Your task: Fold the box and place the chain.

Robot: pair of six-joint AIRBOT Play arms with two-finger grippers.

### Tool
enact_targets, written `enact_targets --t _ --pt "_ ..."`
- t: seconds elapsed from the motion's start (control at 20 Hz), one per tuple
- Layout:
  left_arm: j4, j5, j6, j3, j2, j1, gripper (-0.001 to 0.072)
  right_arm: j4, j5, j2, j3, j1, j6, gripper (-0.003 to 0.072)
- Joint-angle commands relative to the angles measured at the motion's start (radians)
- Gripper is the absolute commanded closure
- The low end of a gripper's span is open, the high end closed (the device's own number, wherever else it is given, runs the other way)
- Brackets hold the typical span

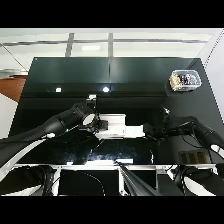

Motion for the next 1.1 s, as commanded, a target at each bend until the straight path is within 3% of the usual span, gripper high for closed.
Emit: enact_targets --t 0.0,0.05,0.15,0.45,1.0,1.05 --pt "0.001 0.005 0.003 -0.001 -0.001 0.000 0.0678 0.037 0.029 -0.053 0.084 0.103 0.000 0.0660" --pt "0.001 0.004 0.003 -0.001 -0.001 0.000 0.0678 0.035 0.019 -0.053 0.110 0.106 0.000 0.0583" --pt "0.001 0.004 0.003 -0.001 -0.001 0.000 0.0678 0.020 -0.016 -0.053 0.145 0.105 0.000 0.0188" --pt "0.000 0.003 0.004 -0.001 -0.001 0.000 0.0678 0.000 -0.109 -0.053 0.170 0.106 0.000 0.0174" --pt "0.000 0.004 0.006 -0.001 -0.001 0.000 0.0678 -0.024 -0.088 -0.053 0.250 0.196 0.000 0.0172" --pt "0.000 0.004 0.006 -0.001 -0.001 0.000 0.0678 -0.034 -0.087 -0.053 0.252 0.201 0.000 0.0055"
